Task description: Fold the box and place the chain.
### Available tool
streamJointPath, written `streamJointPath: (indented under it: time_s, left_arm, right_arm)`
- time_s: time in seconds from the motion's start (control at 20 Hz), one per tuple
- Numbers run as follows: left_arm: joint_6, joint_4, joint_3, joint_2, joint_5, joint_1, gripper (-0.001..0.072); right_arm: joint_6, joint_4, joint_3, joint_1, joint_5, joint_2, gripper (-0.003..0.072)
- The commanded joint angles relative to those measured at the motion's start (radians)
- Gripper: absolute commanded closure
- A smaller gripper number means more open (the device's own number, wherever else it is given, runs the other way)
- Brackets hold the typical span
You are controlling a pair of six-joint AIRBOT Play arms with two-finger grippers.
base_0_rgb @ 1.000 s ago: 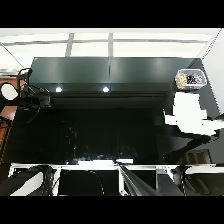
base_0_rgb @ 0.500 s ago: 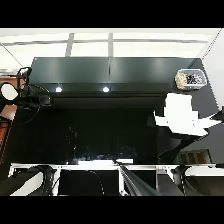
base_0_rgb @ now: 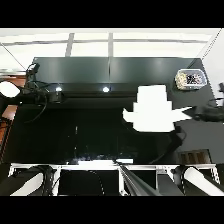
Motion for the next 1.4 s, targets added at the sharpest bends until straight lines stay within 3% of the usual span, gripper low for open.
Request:
streamJointPath:
  time_s: [0.0,0.15,0.2,0.3,0.35,0.65,0.8,0.85,1.05,1.25,1.3,1.35]
  left_arm:
    - [0.126,-0.204,0.000,-0.031,0.011,-0.079,-0.0005]
    - [0.049,-0.238,0.000,-0.093,0.045,-0.119,-0.0005]
    - [0.076,-0.314,0.000,-0.122,0.051,-0.120,-0.0005]
    - [0.244,-0.536,0.004,-0.211,-0.027,-0.118,-0.0005]
    - [0.288,-0.579,0.004,-0.257,-0.057,-0.121,-0.0005]
    - [0.301,-0.509,0.121,-0.508,-0.253,-0.179,-0.0005]
    - [0.633,-0.698,0.157,-0.605,-0.498,-0.184,-0.0005]
    - [0.697,-0.706,0.167,-0.626,-0.554,-0.184,-0.0004]
    - [0.700,-0.494,0.233,-0.651,-0.576,-0.194,0.0040]
    - [0.700,-0.364,0.253,-0.651,-0.571,-0.228,0.0220]
    - [0.699,-0.357,0.253,-0.651,-0.568,-0.234,0.0226]
    - [0.699,-0.356,0.253,-0.651,-0.560,-0.238,0.0318]
  right_arm:
    - [-0.062,0.298,-0.244,0.279,-0.296,0.174,0.0671]
    - [-0.060,0.364,-0.321,0.592,-0.547,0.195,0.0671]
    - [-0.059,0.375,-0.321,0.671,-0.575,0.195,0.0671]
    - [-0.060,0.408,-0.321,0.799,-0.617,0.195,0.0671]
    - [-0.058,0.410,-0.321,0.845,-0.639,0.195,0.0671]
    - [-0.052,0.468,-0.320,0.940,-0.647,0.195,0.0670]
    - [-0.048,0.468,-0.320,0.940,-0.648,0.195,0.0670]
    - [-0.048,0.468,-0.320,0.940,-0.647,0.195,0.0670]
    - [-0.048,0.467,-0.320,0.940,-0.646,0.195,0.0670]
    - [-0.048,0.465,-0.320,0.940,-0.639,0.195,0.0670]
    - [-0.048,0.465,-0.320,0.940,-0.638,0.195,0.0670]
    - [-0.048,0.464,-0.320,0.940,-0.638,0.195,0.0670]
